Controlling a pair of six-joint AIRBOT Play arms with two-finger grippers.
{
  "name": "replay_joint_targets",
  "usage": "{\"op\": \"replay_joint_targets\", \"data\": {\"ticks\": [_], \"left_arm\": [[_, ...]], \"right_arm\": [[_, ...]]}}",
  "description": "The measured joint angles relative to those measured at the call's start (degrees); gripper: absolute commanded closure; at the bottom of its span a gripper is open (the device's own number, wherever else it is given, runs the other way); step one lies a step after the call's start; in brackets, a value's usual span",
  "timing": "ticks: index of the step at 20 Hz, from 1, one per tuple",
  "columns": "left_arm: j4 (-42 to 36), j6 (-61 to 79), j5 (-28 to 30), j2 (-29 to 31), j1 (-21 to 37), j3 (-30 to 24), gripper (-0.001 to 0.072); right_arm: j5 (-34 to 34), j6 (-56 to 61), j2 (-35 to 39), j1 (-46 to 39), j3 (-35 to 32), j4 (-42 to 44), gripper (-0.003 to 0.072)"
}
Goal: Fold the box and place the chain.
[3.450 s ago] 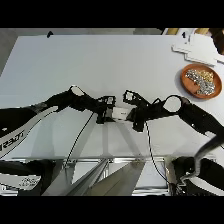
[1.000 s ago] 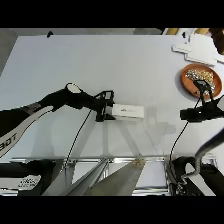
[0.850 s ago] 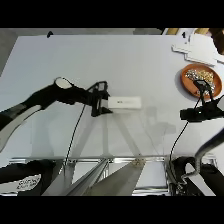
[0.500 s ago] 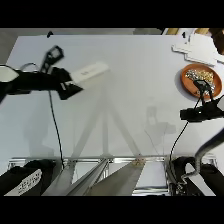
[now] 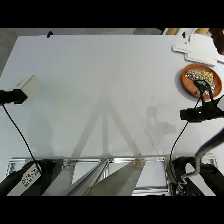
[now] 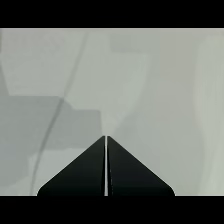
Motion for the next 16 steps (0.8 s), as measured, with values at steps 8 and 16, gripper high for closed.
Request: {"op": "replay_joint_targets", "data": {"ticks": [8, 16], "left_arm": [[3.5, -3.5, 1.2, -1.0, 3.8, -6.7, 0.0065], [4.0, -3.8, 1.3, 3.5, 3.7, -7.6, 0.0069]], "right_arm": [[0.0, 0.0, 0.0, 0.0, 0.0, 0.0, 0.067], [0.0, 0.0, 0.0, 0.0, 0.0, 0.0, 0.067]]}}
